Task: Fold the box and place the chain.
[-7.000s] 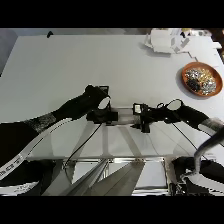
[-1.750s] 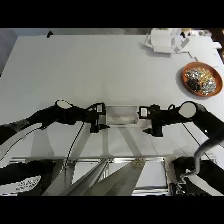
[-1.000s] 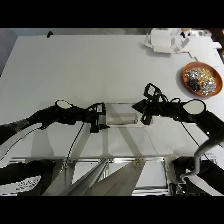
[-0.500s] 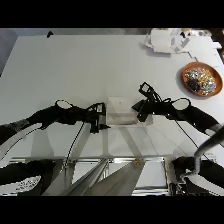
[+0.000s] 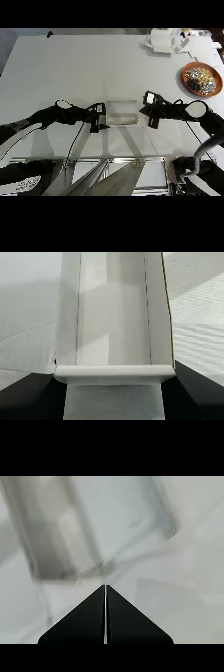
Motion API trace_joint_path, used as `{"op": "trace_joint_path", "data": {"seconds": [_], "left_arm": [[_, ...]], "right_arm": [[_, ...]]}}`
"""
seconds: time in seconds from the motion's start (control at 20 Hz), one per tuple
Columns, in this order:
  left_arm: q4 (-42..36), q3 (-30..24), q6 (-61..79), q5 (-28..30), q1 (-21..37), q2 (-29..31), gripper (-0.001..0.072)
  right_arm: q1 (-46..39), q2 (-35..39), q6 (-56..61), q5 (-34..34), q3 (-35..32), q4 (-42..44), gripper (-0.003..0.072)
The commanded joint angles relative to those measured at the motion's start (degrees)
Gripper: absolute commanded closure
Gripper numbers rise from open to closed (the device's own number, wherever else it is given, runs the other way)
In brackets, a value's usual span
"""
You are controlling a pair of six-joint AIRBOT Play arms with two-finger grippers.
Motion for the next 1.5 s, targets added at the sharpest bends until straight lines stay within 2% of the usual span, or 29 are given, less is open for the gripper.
{"op": "trace_joint_path", "data": {"seconds": [0.0, 0.05, 0.1, 0.15, 0.25, 0.4, 0.5, 0.6, 0.95, 1.25, 1.4, 1.45], "left_arm": [[0.0, 0.0, 0.0, 0.0, 0.0, 0.0, 0.0500], [0.0, 0.0, 0.0, 0.0, 0.0, 0.0, 0.0500], [0.0, 0.0, 0.0, 0.0, 0.0, 0.0, 0.0500], [0.0, 0.0, 0.0, 0.0, 0.0, 0.0, 0.0500], [0.0, 0.0, 0.0, 0.0, 0.0, 0.0, 0.0500], [0.0, 0.0, 0.0, 0.0, 0.0, 0.0, 0.0501], [0.0, 0.0, 0.0, 0.0, 0.0, 0.0, 0.0501], [0.0, 0.0, 0.0, 0.0, 0.0, 0.0, 0.0501], [0.0, 0.0, 0.0, 0.0, 0.0, 0.0, 0.0500], [0.0, 0.0, 0.0, 0.0, 0.0, 0.0, 0.0500], [0.0, 0.0, 0.0, 0.0, 0.0, 0.0, 0.0500], [0.0, 0.0, 0.0, 0.0, 0.0, 0.0, 0.0501]], "right_arm": [[-0.4, 2.3, -1.0, 5.1, -1.9, -16.3, 0.0600], [-0.4, 2.3, -3.3, 3.2, -3.3, -14.2, 0.0425], [-0.4, 2.3, -6.6, 0.7, -4.9, -11.0, 0.0319], [-0.4, 2.1, -11.0, -0.8, -6.2, -7.8, 0.0329], [-0.4, 1.1, -19.5, -2.7, -7.6, -2.3, 0.0427], [-0.3, -2.1, -26.6, -6.7, -7.8, 8.6, 0.0431], [-0.3, -4.7, -32.0, -7.0, -7.8, 14.0, 0.0432], [-0.3, -7.1, -34.7, -7.8, -7.8, 17.2, 0.0486], [1.5, -10.6, -40.8, -9.5, -7.8, 24.4, 0.0511], [4.0, -11.3, -43.5, -11.5, -7.8, 27.2, 0.0551], [4.1, -12.5, -44.2, -10.6, -7.8, 32.2, 0.0546], [4.1, -13.0, -45.1, -10.5, -7.8, 34.1, 0.0486]]}}
